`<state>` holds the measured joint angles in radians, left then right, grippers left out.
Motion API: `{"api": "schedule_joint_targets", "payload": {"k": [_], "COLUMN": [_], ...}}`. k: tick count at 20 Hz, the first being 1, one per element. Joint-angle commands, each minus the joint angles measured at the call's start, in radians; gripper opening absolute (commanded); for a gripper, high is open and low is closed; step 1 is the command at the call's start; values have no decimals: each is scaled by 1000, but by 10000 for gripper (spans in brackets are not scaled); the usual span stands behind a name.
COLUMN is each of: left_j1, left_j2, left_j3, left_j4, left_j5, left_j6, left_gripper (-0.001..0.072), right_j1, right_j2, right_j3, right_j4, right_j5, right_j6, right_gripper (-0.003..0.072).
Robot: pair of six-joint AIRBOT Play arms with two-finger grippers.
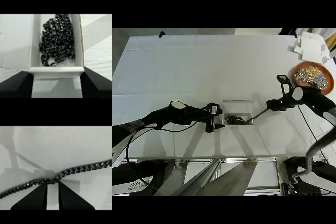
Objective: Fold the box and place the chain.
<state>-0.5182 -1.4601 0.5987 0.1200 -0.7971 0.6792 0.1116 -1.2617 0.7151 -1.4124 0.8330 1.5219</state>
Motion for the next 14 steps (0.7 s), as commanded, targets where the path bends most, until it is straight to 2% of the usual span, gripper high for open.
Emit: {"api": "schedule_joint_targets", "payload": {"k": [1,6,14], "left_j1": [0,0,-1], "left_j2": [0,0,0], "left_j3": [0,0,0], "left_j4": [0,0,0], "left_j5": [0,0,0], "left_j6": [0,0,0], "left_gripper": [71,71,71], "right_j1": [0,0,0], "right_j2": [60,179,491], "right_j3": [1,1,1], "right_j4": [-5,13,468], "right_j5": [5,59,172], "right_j6": [-13,-53,-377], "right_gripper": [14,13,13]}}
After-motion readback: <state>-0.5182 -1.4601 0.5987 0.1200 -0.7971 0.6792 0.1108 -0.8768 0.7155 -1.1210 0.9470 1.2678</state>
